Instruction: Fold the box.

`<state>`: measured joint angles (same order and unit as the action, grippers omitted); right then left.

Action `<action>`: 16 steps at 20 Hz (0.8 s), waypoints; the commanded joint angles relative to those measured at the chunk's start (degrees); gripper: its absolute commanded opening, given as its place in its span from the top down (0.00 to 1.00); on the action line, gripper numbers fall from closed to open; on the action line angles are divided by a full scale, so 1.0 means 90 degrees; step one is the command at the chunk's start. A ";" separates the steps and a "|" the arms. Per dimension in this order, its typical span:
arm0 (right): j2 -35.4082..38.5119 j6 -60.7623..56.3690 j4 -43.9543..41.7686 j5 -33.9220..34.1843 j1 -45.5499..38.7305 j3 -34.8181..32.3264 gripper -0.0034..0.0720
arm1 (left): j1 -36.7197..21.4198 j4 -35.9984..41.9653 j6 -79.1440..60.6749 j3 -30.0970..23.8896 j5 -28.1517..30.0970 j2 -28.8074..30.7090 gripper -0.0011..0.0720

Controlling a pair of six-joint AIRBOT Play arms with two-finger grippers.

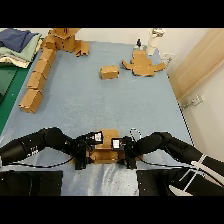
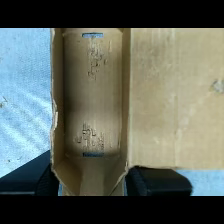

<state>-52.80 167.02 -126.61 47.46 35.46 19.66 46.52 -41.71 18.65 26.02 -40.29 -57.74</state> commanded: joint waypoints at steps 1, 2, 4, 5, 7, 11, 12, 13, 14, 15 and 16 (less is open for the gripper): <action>0.0000 -0.0002 -0.0002 0.0000 -0.0002 0.0002 0.37 | 0.0073 -0.0202 0.0000 0.0000 0.0257 -0.0029 0.59; 0.0000 -0.0002 -0.0002 0.0000 -0.0002 0.0002 0.37 | 0.0073 -0.0325 0.0000 0.0000 0.0260 -0.0032 0.67; 0.0002 -0.0002 -0.0002 0.0000 -0.0002 0.0002 0.37 | 0.0073 -0.0393 0.0000 0.0000 0.0267 -0.0029 0.67; 0.0002 -0.0002 -0.0002 0.0000 -0.0002 0.0002 0.37 | 0.0073 -0.0393 0.0000 0.0000 0.0270 -0.0029 0.67; 0.0002 -0.0002 -0.0002 0.0000 -0.0002 0.0002 0.37 | 0.0073 -0.0352 0.0000 0.0002 0.0267 -0.0029 0.67; 0.0000 -0.0002 -0.0002 0.0000 -0.0002 0.0002 0.37 | 0.0250 -0.0340 -0.0002 0.0005 0.0597 -0.0029 0.86; 0.0000 -0.0002 -0.0002 0.0000 -0.0002 0.0002 0.37 | 0.0340 -0.0340 -0.0002 0.0005 0.0721 -0.0029 0.86; 0.0002 -0.0002 -0.0002 0.0000 -0.0002 0.0002 0.37 | 0.0418 -0.0340 -0.0002 0.0005 0.0792 -0.0029 0.86; 0.0002 -0.0002 -0.0002 0.0000 -0.0002 0.0002 0.37 | 0.0493 -0.0340 0.0000 0.0007 0.0816 -0.0029 0.86; 0.0000 -0.0002 -0.0002 0.0000 -0.0002 0.0002 0.37 | 0.0549 -0.0340 0.0010 0.0005 0.0806 -0.0029 0.86; 0.0002 0.0000 -0.0002 0.0000 -0.0002 0.0002 0.37 | 0.0590 -0.0342 0.0034 0.0005 0.0797 -0.0029 0.86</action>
